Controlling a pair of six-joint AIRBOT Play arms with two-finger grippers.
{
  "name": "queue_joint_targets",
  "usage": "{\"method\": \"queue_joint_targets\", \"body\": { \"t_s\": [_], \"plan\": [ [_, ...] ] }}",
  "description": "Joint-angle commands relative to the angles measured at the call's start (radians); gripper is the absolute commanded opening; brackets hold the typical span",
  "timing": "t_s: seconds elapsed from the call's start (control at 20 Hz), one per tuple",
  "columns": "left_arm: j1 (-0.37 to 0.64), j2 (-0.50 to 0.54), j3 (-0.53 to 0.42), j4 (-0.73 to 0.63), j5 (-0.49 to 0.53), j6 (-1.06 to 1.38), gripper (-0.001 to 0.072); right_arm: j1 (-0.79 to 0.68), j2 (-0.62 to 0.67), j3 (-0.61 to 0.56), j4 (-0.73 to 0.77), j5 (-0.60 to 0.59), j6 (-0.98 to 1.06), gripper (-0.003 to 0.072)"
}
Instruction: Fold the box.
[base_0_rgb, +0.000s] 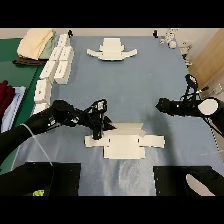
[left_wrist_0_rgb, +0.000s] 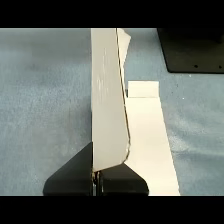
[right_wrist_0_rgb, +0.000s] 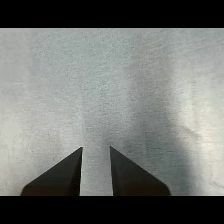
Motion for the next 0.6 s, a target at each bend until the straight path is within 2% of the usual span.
{"method": "queue_joint_targets", "body": {
  "t_s": [0.0, 0.2, 0.55],
  "plan": [
    [-0.061, 0.037, -0.033, -0.030, 0.089, 0.087, 0.0008, 0.000, -0.001, 0.000, 0.001, -0.001, 0.000, 0.0279],
    [-0.116, 0.037, -0.120, -0.170, 0.186, 0.204, 0.0010, 0.000, -0.001, 0.000, 0.002, 0.000, 0.000, 0.0279],
    [-0.116, 0.029, -0.178, -0.137, 0.238, 0.144, 0.0013, 0.000, -0.001, 0.000, 0.005, 0.000, 0.000, 0.0278]
  ]
}}
